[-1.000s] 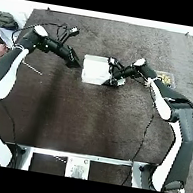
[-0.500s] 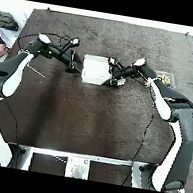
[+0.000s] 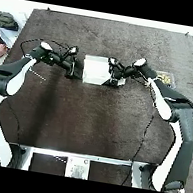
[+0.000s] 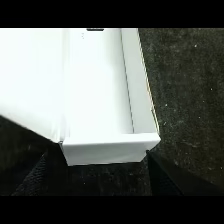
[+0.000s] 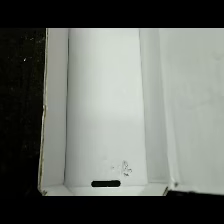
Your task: Fold the box and place the chain.
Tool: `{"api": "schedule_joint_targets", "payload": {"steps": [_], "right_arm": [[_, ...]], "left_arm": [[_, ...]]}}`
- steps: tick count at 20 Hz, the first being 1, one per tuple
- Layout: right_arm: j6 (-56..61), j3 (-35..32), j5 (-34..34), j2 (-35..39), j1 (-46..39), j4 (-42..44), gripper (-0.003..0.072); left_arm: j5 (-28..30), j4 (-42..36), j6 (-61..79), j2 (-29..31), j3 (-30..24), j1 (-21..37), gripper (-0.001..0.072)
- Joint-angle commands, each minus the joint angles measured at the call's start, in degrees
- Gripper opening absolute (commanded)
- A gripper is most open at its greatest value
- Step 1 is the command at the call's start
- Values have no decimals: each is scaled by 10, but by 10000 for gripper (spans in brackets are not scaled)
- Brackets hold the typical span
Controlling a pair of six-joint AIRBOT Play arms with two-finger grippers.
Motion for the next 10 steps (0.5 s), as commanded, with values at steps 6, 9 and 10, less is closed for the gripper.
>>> {"api": "schedule_joint_targets", "payload": {"steps": [6, 9, 10], "right_arm": [[1, 0, 0, 0, 1, 0, 168], [1, 0, 0, 0, 1, 0, 168], [1, 0, 0, 0, 1, 0, 168]], "left_arm": [[5, 8, 24, -3, -17, -1, 720], [11, -1, 24, -3, -24, -9, 720], [22, -5, 24, -3, -27, -14, 720]]}}
